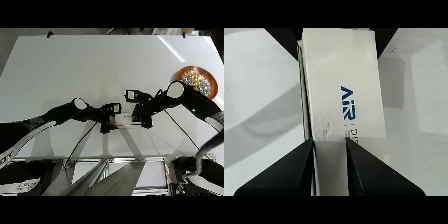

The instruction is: Fold the box and place the chain.

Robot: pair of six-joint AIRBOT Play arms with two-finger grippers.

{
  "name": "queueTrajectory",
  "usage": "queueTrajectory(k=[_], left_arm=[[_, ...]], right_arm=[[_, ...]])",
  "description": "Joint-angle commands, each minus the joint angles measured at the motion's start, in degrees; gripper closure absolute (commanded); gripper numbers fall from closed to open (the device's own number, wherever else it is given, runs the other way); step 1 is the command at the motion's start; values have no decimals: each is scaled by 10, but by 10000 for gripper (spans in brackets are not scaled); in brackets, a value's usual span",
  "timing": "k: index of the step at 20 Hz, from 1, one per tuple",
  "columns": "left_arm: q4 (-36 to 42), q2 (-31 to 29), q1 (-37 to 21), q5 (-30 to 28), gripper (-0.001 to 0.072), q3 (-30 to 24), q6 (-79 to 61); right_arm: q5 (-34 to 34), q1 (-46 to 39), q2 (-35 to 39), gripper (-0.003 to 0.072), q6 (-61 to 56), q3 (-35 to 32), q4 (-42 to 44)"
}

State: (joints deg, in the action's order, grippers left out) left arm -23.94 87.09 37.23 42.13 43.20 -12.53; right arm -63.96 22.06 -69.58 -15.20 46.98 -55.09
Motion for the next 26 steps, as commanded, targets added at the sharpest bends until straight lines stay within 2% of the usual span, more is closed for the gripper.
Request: queueTrajectory(k=[1, 3, 5, 8, 10, 13, 15, 26], left_arm=[[-1, 0, 0, 1, 454, 0, 0], [-1, 0, 0, 1, 454, 0, 0], [-1, 0, 0, 1, 454, 0, 0], [-1, 0, 0, 1, 454, 0, 0], [-1, 0, 0, 1, 454, 0, 0], [-1, 0, 0, 1, 454, 0, 0], [-1, 0, 0, 1, 454, 0, 0], [-1, 0, 0, 1, 454, 0, 0]], right_arm=[[3, 0, 0, 489, -2, -5, 7], [3, 0, 0, 485, -2, -5, 18], [-1, 0, 1, 370, -2, -5, 33], [-1, 0, 30, 364, -2, -5, 40], [0, 0, 53, 382, -2, -5, 39], [-5, 0, 60, 503, -2, -5, 39], [-5, 0, 60, 668, -2, -5, 39], [9, 0, 60, 675, -30, -28, 11]])
